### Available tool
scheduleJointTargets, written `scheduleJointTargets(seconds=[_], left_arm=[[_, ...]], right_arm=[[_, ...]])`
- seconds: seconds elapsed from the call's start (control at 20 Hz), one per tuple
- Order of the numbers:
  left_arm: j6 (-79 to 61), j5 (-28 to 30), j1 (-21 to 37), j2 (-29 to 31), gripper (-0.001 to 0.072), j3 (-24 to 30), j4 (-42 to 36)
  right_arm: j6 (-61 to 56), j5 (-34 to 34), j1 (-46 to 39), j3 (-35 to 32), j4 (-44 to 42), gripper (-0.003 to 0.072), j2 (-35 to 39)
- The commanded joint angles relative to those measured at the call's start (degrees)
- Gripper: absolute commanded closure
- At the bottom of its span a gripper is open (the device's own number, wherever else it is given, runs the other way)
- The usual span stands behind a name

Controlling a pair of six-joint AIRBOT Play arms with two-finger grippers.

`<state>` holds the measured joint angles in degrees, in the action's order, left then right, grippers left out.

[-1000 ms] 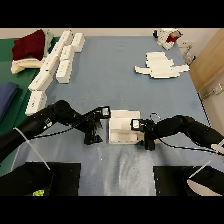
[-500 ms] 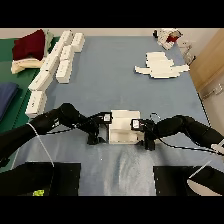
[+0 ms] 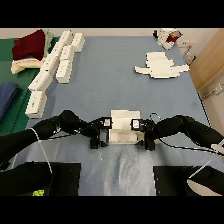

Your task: Fold the box.

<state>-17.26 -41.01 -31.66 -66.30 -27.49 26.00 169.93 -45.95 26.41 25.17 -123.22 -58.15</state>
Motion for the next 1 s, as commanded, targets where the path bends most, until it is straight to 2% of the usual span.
scheduleJointTargets(seconds=[0.0, 0.55, 0.95], left_arm=[[-1.29, 4.2, -0.79, -0.04, 0.0008, 0.76, -3.93], [-1.36, 2.54, -0.9, -0.46, 0.0008, 0.83, -5.84], [-1.62, 4.31, -3.02, -0.52, 0.0009, 0.81, -5.62]], right_arm=[[0.0, 0.02, 0.0, -0.02, 0.0, 0.0129, 0.0], [0.0, 0.02, 0.0, -0.02, 0.0, 0.0129, 0.0], [0.0, 0.02, 0.0, -0.02, 0.0, 0.0129, 0.0]])
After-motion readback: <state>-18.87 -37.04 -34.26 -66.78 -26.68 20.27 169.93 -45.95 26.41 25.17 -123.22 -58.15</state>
